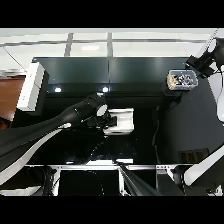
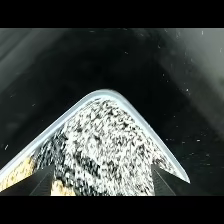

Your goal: Fold the box and place the chain.

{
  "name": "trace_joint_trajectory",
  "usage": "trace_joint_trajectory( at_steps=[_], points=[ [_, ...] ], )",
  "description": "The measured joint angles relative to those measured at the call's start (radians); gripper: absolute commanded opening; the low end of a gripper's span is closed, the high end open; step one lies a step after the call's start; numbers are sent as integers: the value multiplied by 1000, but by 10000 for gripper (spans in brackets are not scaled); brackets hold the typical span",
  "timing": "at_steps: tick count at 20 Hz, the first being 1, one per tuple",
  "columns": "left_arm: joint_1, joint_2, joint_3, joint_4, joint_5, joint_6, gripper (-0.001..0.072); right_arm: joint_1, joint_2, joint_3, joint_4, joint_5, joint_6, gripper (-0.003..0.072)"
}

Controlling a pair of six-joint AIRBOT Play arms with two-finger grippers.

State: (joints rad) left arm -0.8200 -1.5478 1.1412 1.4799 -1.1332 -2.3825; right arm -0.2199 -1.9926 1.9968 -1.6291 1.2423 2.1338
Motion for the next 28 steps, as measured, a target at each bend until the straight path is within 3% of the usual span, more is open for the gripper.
trace_joint_trajectory(
  at_steps=[8, 9, 11, 12, 13, 17, 22, 28],
  points=[
    [0, 0, 0, -1, 0, 0, 30, -19, -128, 88, 31, 55, 75, 711],
    [0, 0, 0, -1, 0, 0, 30, -20, -136, 90, 31, 59, 77, 598],
    [0, 0, 0, -1, -1, -2, 29, -22, -148, 92, 30, 59, 68, 319],
    [0, 0, 0, -1, -1, -2, 30, -22, -150, 93, 37, 60, 56, 132],
    [0, 0, 0, -1, -1, -2, 29, -23, -150, 93, 34, 66, 39, 15],
    [0, 0, 0, -1, -2, -2, 30, -23, -124, 94, 40, 95, -78, 14],
    [0, 0, 0, -1, -2, 0, 30, -26, 23, 85, 60, 126, -352, 13],
    [0, 0, 0, -1, -1, 0, 30, -108, 334, -93, 374, 111, -629, 12]
  ],
)
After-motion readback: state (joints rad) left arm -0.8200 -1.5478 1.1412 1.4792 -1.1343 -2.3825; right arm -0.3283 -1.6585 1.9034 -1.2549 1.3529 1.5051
